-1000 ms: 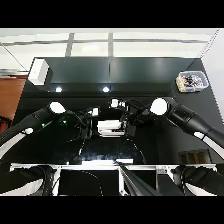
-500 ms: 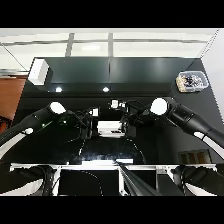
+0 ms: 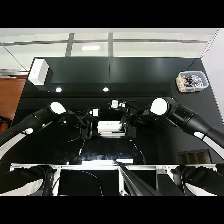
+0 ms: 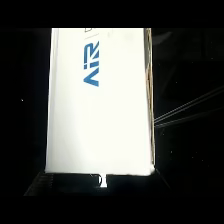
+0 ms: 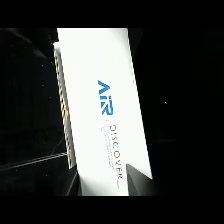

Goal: Fold the box and place the chain.

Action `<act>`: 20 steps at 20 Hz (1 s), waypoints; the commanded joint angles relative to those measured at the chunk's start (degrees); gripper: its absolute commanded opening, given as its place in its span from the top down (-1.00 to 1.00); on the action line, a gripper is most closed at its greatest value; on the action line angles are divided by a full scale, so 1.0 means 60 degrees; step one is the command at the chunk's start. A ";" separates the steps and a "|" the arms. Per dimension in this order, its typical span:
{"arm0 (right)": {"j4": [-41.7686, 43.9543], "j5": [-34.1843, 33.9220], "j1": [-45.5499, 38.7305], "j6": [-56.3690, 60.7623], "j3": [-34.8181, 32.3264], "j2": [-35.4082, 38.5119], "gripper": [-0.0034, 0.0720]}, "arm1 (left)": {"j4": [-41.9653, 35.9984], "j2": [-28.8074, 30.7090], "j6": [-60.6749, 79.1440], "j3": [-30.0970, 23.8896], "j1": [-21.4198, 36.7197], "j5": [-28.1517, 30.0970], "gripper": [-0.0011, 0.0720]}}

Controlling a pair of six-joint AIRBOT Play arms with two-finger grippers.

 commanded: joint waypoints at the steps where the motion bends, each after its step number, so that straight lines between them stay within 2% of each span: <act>1: -0.0237 -0.0069 0.0007 0.0240 0.0000 -0.0007 -0.13 | -0.0004 -0.0004 -0.0007 0.0004 -0.0004 0.0011 -0.13; 20: -0.0237 -0.0055 0.0007 0.0794 0.0004 0.0168 -0.13 | -0.0004 -0.0004 -0.0007 0.0004 -0.0004 0.0011 -0.13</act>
